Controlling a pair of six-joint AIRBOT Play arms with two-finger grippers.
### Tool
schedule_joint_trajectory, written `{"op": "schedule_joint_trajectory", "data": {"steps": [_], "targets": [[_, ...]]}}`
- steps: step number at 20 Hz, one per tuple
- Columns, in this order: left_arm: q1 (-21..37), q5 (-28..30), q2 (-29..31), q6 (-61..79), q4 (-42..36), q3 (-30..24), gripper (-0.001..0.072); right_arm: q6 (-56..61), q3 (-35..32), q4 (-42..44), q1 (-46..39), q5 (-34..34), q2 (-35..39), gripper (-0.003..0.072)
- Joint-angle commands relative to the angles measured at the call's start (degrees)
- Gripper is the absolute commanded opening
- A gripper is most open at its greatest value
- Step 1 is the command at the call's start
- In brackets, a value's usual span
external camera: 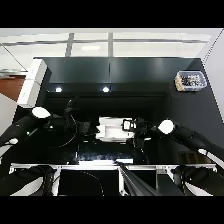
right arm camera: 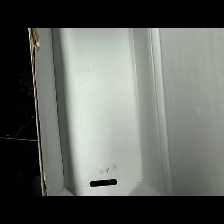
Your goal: Fold the box and place the chain.
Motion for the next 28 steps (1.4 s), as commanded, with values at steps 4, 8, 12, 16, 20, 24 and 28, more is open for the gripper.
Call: {"op": "schedule_joint_trajectory", "data": {"steps": [4, 8, 12, 16, 20, 24, 28], "targets": [[-11.0, 14.5, 0.4, -3.5, -0.1, 0.2, 0.0619, 0.0, 0.0, 0.0, 0.0, 0.0, 0.0, 0.0319], [-13.2, 16.4, 0.4, -6.6, 0.0, 0.2, 0.0616, 0.0, 0.0, 0.0, 0.0, 0.0, 0.0, 0.0319], [-13.8, 15.9, 0.4, -8.0, 0.4, 0.2, 0.0615, 0.0, 0.0, 0.0, 0.0, 0.0, 0.0, 0.0319], [-13.8, 15.9, 0.4, -9.2, 1.0, 0.2, 0.0564, 0.0, 0.0, 0.0, 0.0, 0.0, 0.0, 0.0319], [-14.5, 16.0, 0.4, -14.9, 8.9, 2.4, 0.0491, 0.0, 0.0, 0.0, 0.0, 0.0, 0.0, 0.0319], [-17.7, 16.2, 0.3, -23.8, 21.5, 6.4, 0.0491, 0.0, 0.0, 0.0, 0.0, 0.0, 0.0, 0.0319], [-22.9, 16.1, -0.8, -36.6, 35.1, 8.9, 0.0491, 0.0, 0.0, 0.0, 0.0, 0.0, 0.0, 0.0319]]}}
